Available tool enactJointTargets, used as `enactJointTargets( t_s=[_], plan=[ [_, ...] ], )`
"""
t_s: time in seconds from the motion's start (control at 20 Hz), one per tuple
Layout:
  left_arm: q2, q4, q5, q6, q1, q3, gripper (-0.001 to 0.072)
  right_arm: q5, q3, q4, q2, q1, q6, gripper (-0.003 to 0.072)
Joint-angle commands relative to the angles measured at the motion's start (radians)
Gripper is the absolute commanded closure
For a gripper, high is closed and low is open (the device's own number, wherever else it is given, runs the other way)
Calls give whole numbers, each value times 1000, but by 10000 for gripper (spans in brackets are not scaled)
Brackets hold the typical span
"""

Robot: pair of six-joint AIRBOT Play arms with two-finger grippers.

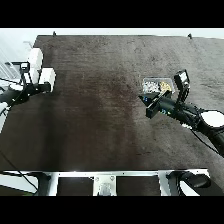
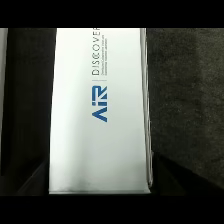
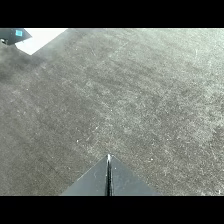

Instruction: Fold the box and place the chain.

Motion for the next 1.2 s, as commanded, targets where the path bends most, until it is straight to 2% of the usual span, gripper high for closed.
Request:
enactJointTargets(
  t_s=[0.0,0.1,0.25,0.3,0.35,0.45,0.5,0.55,0.65,0.75,0.9,1.15],
  plan=[
    [-5,11,-1,0,1,2,-11,1,0,0,0,0,0,682],
    [15,28,-17,0,4,2,-11,0,0,0,0,0,0,681],
    [84,126,-19,-25,8,2,-11,0,0,0,0,0,0,662],
    [106,144,-28,-52,17,2,-11,0,0,0,0,0,0,533],
    [134,150,-56,-61,29,2,-11,0,0,0,1,0,0,440],
    [202,153,-147,-61,56,2,-11,0,2,0,3,0,0,461],
    [245,155,-200,-60,67,2,35,0,3,1,10,0,0,598],
    [294,156,-253,-51,67,2,334,-16,3,1,26,0,0,682],
    [386,104,-363,45,55,1,687,-90,3,2,77,1,1,683],
    [483,53,-394,123,8,-13,694,-190,0,1,141,1,1,684],
    [690,51,-227,163,-124,-138,696,-331,-42,0,243,1,31,686],
    [1044,51,100,208,-385,-496,696,-550,-229,1,417,1,87,688]
  ],
)
